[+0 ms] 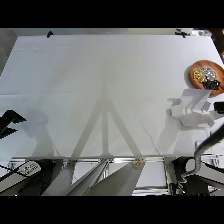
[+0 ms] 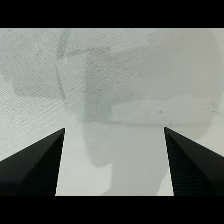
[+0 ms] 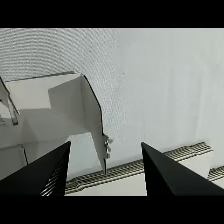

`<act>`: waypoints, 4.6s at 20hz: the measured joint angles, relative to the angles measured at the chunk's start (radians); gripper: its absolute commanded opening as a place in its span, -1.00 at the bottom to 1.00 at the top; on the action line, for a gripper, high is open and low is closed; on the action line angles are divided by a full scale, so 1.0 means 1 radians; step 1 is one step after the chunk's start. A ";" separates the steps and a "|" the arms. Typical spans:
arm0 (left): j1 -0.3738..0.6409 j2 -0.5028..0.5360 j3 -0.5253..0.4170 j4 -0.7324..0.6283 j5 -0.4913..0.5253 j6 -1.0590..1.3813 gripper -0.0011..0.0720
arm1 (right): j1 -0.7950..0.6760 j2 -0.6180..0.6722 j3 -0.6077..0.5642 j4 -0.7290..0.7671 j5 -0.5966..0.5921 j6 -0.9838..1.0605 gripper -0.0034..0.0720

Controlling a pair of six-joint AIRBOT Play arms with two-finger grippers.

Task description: Fold the box and place the chain.

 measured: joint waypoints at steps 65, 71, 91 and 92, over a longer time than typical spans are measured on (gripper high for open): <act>-0.002 0.000 0.000 -0.210 0.175 0.031 0.94 | 0.946 -0.037 -0.019 0.233 0.024 0.719 -0.88; -0.116 -0.001 0.014 -0.569 0.055 0.390 0.18 | 0.946 -0.061 -0.019 0.229 0.007 0.661 -0.89; -1.143 -0.329 0.389 -0.697 0.185 0.906 0.31 | 0.947 0.000 -0.019 0.278 -0.076 0.581 -0.89; -1.151 -0.365 0.424 -0.686 0.172 0.895 0.30 | 0.946 0.000 -0.019 0.279 -0.077 0.581 -0.89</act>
